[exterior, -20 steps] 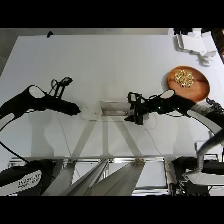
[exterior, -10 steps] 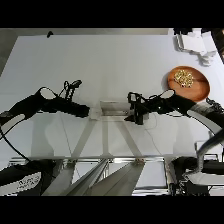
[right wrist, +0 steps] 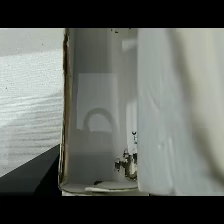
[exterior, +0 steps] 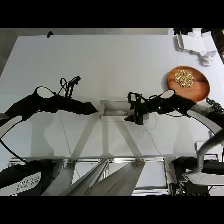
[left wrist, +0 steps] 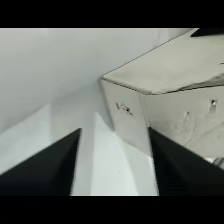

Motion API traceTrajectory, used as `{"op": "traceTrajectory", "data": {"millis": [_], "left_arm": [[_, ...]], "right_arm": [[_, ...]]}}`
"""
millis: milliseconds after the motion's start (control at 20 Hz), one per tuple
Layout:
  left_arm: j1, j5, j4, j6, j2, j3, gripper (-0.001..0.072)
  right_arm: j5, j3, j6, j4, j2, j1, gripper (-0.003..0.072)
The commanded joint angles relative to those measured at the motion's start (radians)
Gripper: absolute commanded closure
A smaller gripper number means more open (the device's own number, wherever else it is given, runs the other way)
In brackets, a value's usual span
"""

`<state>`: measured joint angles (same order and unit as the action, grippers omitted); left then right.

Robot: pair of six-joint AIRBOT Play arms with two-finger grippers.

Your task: Fold the box and place the chain.

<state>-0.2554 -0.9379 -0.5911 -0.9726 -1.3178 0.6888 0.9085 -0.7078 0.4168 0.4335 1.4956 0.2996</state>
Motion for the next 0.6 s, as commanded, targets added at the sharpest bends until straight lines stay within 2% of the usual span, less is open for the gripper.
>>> {"op": "traceTrajectory", "data": {"millis": [0,250,400,550], "left_arm": [[-0.025,0.014,0.078,0.031,0.01,-0.001,0.0121],[-0.067,0.018,0.074,0.03,0.01,0.0,0.0123],[-0.067,0.009,0.021,-0.001,0.01,0.0,0.0133],[-0.079,0.063,0.026,-0.027,0.008,0.0,0.0132]], "right_arm": [[0.0,-0.001,0.0,0.0,0.0,0.0,0.0252],[0.0,-0.001,0.0,0.0,0.0,0.0,0.0252],[0.0,-0.001,0.0,0.0,0.0,0.0,0.0252],[0.0,-0.001,0.0,0.0,0.0,0.0,0.0252]]}}
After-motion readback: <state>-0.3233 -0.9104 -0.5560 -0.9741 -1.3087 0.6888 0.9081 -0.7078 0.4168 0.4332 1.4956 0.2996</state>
